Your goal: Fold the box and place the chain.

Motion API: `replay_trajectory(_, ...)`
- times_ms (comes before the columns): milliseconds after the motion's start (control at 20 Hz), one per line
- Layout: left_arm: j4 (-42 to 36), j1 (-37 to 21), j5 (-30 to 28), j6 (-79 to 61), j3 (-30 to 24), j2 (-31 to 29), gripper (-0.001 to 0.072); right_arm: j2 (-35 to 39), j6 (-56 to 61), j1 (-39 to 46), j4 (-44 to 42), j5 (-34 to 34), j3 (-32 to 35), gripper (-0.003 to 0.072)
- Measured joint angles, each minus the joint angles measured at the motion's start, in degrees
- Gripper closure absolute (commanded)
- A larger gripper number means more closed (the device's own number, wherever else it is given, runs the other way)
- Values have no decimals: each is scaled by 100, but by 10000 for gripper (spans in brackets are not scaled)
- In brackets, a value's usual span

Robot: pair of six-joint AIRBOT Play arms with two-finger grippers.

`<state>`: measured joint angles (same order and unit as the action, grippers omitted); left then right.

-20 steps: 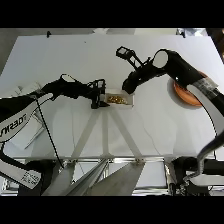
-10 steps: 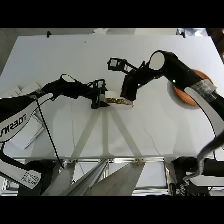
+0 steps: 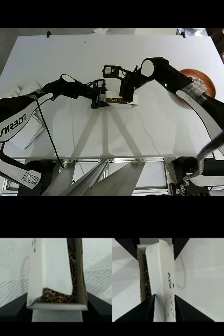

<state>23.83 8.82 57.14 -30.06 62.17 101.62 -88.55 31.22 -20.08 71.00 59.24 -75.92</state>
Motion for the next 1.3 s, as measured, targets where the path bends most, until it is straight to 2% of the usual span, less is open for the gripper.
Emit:
replay_trajectory(100,0,0,2,-4,0,0,197,-13,15,-42,44,46,4,451)
replay_trajectory(200,0,0,7,-7,0,0,197,-22,24,-81,74,98,24,492)
replay_trajectory(500,2,0,13,0,0,0,197,-26,33,-120,37,177,256,484)
replay_trajectory(650,2,0,13,0,0,0,197,-26,39,-125,39,203,350,341)
replay_trajectory(750,2,0,11,2,0,0,197,-22,42,-127,55,179,378,341)
replay_trajectory(1000,2,0,15,-20,0,-2,197,219,238,-127,223,-144,415,342)
replay_trajectory(1300,7,0,22,-15,0,-2,197,632,962,-35,706,-1137,411,347)
